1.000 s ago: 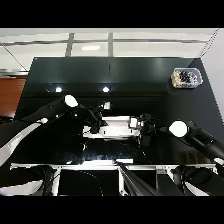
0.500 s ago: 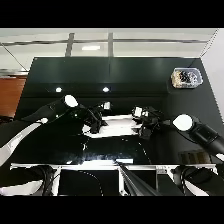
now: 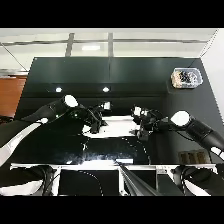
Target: Fold the box and place the chain.
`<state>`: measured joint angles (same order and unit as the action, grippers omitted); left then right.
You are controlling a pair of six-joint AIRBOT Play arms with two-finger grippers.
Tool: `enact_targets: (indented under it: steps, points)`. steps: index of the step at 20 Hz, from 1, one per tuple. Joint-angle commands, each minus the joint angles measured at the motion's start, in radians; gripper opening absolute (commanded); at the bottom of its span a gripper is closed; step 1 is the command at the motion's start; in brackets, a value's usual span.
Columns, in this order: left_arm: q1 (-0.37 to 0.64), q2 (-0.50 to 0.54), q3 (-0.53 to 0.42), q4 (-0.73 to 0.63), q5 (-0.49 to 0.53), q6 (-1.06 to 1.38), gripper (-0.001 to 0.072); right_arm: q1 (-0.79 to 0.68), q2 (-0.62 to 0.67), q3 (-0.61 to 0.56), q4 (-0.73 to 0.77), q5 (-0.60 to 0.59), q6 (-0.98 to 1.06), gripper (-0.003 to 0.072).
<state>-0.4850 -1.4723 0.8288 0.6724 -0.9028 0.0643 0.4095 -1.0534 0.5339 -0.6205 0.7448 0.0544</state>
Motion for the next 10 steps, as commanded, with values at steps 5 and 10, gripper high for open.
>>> enact_targets:
  steps: [5,10]
  points:
    - [0.000,0.000,0.001,0.000,0.004,0.000,0.0030,-0.002,-0.062,-0.001,0.045,0.055,-0.068,0.0616]
    - [0.000,0.000,0.001,0.000,0.003,0.000,0.0030,-0.002,-0.107,-0.003,0.040,0.062,-0.132,0.0616]
